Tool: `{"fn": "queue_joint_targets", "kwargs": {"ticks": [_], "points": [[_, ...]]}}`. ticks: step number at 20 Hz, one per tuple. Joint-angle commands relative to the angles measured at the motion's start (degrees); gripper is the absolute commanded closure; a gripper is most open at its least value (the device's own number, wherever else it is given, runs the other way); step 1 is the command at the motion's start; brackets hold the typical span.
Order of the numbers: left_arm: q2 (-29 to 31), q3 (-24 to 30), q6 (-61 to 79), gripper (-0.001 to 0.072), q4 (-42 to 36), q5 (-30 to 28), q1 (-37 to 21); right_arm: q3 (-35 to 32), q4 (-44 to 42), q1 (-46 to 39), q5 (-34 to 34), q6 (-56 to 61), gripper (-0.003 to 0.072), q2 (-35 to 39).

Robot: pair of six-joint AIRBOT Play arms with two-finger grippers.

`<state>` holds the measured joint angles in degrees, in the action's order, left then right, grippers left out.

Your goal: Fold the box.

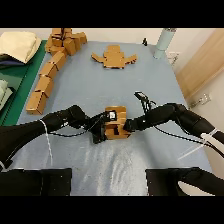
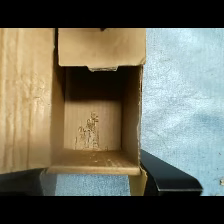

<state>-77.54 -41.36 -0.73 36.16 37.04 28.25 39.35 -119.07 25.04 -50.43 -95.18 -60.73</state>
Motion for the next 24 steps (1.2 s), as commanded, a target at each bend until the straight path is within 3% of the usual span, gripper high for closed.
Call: {"fn": "queue_joint_targets", "kwargs": {"ticks": [1,5,8,14,18,21,24], "points": [[0.0,0.0,0.0,0.0190,0.0,0.0,0.0,0.8,5.3,3.0,1.0,8.5,0.0219,-0.5],[0.0,0.0,0.0,0.0190,0.0,0.0,0.0,1.0,9.1,7.2,2.3,16.3,0.0220,-2.5],[0.0,0.0,0.0,0.0190,0.0,0.0,0.0,3.9,18.4,11.4,1.2,27.9,0.0230,-4.3],[0.0,0.0,0.0,0.0190,0.0,0.0,0.0,15.1,33.2,18.8,-12.9,45.8,0.0230,-13.0],[0.0,0.0,0.0,0.0190,0.0,0.0,0.0,21.8,35.5,20.8,-20.3,47.7,0.0231,-19.1],[0.0,0.0,0.0,0.0190,0.0,0.0,0.0,23.1,36.4,21.3,-21.9,48.2,0.0231,-22.2],[0.0,0.0,0.0,0.0190,0.0,0.0,0.0,23.1,37.2,21.3,-21.9,48.9,0.0335,-23.1]]}}
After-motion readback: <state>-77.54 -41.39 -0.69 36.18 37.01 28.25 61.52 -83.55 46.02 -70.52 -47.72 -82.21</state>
